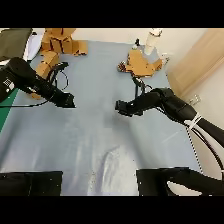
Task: Fold the box.
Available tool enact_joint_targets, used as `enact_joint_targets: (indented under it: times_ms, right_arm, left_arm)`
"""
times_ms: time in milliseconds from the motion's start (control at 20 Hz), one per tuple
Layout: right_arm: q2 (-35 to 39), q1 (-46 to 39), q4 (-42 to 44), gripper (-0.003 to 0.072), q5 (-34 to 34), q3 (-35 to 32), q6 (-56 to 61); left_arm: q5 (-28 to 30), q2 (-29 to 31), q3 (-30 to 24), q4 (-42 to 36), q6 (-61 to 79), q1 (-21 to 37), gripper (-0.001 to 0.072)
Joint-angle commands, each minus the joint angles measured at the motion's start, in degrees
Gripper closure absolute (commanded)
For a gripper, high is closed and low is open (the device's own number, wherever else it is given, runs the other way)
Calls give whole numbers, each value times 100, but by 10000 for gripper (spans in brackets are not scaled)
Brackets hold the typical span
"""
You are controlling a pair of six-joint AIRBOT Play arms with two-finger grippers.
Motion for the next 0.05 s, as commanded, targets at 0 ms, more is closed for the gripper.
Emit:
enact_joint_targets:
  times_ms: [0]
  right_arm:
    - [-4, 4, 0, 682, -11, 7, 0]
  left_arm:
    - [2, 4, -20, -15, -13, -48, 697]
